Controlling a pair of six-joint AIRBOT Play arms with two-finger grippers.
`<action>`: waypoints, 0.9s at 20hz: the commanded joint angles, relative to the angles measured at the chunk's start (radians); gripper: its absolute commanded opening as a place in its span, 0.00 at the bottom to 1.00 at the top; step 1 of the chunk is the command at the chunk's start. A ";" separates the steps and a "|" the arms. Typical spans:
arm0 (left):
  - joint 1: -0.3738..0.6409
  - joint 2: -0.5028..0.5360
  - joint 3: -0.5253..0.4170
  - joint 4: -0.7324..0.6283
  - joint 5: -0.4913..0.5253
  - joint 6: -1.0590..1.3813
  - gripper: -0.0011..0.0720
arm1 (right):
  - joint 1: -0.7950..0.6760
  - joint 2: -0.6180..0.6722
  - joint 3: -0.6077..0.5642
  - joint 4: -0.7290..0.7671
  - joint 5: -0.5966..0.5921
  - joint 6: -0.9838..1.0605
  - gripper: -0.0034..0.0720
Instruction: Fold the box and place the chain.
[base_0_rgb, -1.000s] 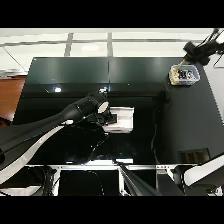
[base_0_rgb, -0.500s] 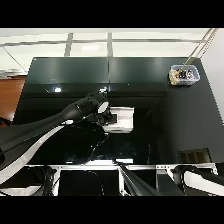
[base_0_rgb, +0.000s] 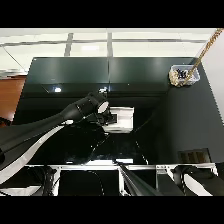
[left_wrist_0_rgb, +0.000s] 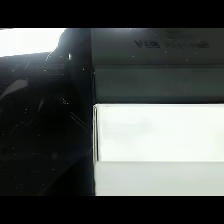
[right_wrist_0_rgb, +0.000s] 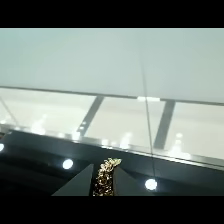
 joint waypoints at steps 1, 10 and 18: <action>0.000 0.000 0.001 0.000 0.000 0.000 0.05 | 0.058 0.028 -0.012 0.015 0.086 0.000 0.08; 0.000 0.000 0.001 0.000 0.000 0.000 0.05 | 0.212 0.029 -0.358 0.092 0.296 -0.013 0.08; 0.000 0.000 0.001 0.000 0.000 0.000 0.05 | 0.334 0.027 -0.888 0.252 -0.118 -0.042 0.08</action>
